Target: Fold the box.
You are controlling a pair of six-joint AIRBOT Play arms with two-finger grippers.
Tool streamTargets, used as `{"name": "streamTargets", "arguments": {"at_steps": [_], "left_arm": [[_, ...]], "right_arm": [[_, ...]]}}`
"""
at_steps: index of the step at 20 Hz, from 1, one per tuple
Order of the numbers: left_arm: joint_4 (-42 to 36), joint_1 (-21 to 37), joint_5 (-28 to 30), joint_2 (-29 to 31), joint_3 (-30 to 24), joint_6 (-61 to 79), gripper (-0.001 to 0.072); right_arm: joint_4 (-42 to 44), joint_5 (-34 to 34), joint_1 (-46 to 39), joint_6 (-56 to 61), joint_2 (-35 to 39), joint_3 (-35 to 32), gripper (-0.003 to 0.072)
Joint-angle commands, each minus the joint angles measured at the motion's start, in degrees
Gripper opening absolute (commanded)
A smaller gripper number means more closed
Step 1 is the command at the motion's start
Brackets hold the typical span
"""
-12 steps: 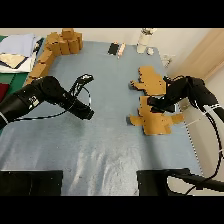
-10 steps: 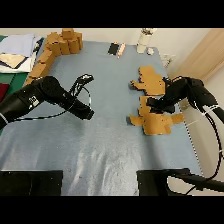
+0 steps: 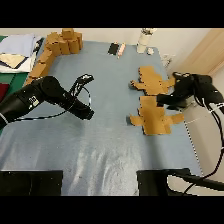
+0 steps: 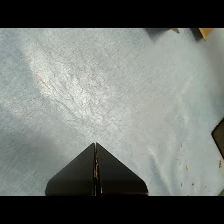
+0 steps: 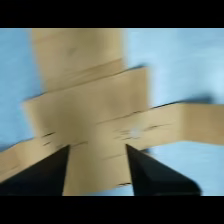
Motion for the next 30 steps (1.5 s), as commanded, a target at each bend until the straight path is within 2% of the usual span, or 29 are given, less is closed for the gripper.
{"name": "streamTargets", "arguments": {"at_steps": [1,2,6,9,11,14,15,16,21,22,24,25,27,30], "left_arm": [[0.00,0.04,0.04,-0.02,0.04,0.02,0.0011],[-0.04,0.02,0.61,-0.04,0.04,0.02,0.0011],[-0.07,0.04,3.54,-0.04,0.04,0.00,0.0011],[-1.57,0.02,3.67,-0.02,0.04,0.00,0.0011],[-2.40,0.04,3.72,-0.02,0.04,0.00,0.0011],[-2.71,0.04,4.33,-0.04,0.04,0.00,0.0011],[-2.99,0.04,4.31,-0.02,0.04,0.00,0.0011],[-3.32,0.02,4.31,-0.04,0.02,0.00,0.0011],[-7.41,0.02,4.33,-0.02,0.04,0.02,0.0011],[-7.78,0.04,4.31,-0.02,0.04,0.00,0.0011],[-7.80,0.04,3.91,-0.02,0.04,-0.02,0.0011],[-7.89,0.04,3.21,-0.02,0.04,-0.11,0.0012],[-8.70,0.04,1.53,-0.02,0.04,-0.20,0.0012],[-9.73,0.07,0.92,-0.02,0.04,0.00,0.0012]], "right_arm": [[-9.01,1.99,-11.19,-1.51,-0.37,2.49,0.0569],[-6.93,3.17,-15.02,-3.76,-1.33,2.49,0.0569],[12.20,4.76,-26.16,-26.49,-7.80,2.49,0.0569],[17.90,1.68,-27.58,-38.58,-12.15,2.49,0.0567],[21.94,-1.36,-27.45,-45.29,-13.49,2.49,0.0500],[23.71,-3.21,-27.45,-47.10,-13.60,2.49,0.0480],[23.74,-3.96,-27.45,-47.25,-13.60,2.49,0.0361],[23.78,-4.85,-27.28,-48.17,-13.60,2.49,0.0285],[23.65,-10.14,-25.16,-47.93,-13.66,2.36,0.0256],[23.63,-10.88,-24.59,-47.91,-13.79,2.36,0.0143],[23.06,-11.69,-23.39,-47.80,-14.25,2.36,0.0090],[22.99,-11.89,-22.75,-47.32,-14.49,2.36,0.0007],[25.73,-12.35,-20.79,-47.23,-14.62,2.36,0.0005],[35.45,-13.05,-14.97,-44.83,-14.60,2.34,0.0004]]}}
